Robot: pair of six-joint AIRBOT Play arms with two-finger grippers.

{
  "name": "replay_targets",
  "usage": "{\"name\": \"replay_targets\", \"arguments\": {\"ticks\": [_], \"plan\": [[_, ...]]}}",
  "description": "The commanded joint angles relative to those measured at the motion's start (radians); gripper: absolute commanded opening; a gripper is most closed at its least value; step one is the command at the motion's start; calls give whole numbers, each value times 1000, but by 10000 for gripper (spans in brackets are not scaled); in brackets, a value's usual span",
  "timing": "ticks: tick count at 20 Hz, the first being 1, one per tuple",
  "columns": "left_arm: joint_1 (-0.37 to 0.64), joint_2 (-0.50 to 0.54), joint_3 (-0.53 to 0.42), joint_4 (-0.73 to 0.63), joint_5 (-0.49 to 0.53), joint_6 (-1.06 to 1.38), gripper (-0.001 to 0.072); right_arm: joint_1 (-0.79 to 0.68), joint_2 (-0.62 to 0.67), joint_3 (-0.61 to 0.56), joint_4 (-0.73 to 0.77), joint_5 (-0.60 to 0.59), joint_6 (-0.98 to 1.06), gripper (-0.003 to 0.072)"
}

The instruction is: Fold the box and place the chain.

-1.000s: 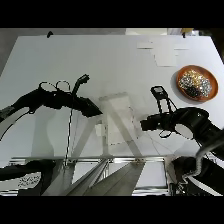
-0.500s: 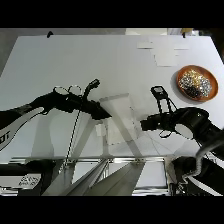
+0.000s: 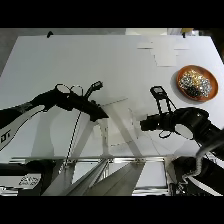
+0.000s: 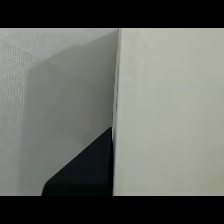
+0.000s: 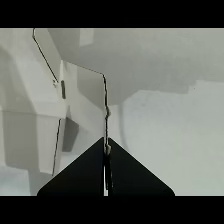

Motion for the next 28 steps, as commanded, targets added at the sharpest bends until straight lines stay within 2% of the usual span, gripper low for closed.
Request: {"name": "replay_targets", "arguments": {"ticks": [1,3,5,7,9,10,13,17,21,28], "plan": [[-8,2,37,35,-2,97,5,1,1,0,-1,-7,0,15],[-22,3,72,39,1,105,4,0,1,0,5,-35,0,23],[-40,3,108,43,1,125,4,0,2,1,25,-72,-19,111],[-63,3,149,68,2,129,3,0,8,8,50,-80,-55,154],[-89,3,187,124,3,132,3,0,21,42,41,-69,-89,369],[-101,3,201,153,7,137,3,0,31,68,25,-56,-106,401],[-137,3,218,203,34,209,3,0,81,138,-86,15,-125,401],[-182,3,218,231,119,230,3,0,134,145,-225,128,-125,401],[-218,-7,218,241,206,234,4,0,132,145,-233,181,-124,401],[-222,-34,218,240,210,233,5,0,132,145,-214,181,-124,400]]}}
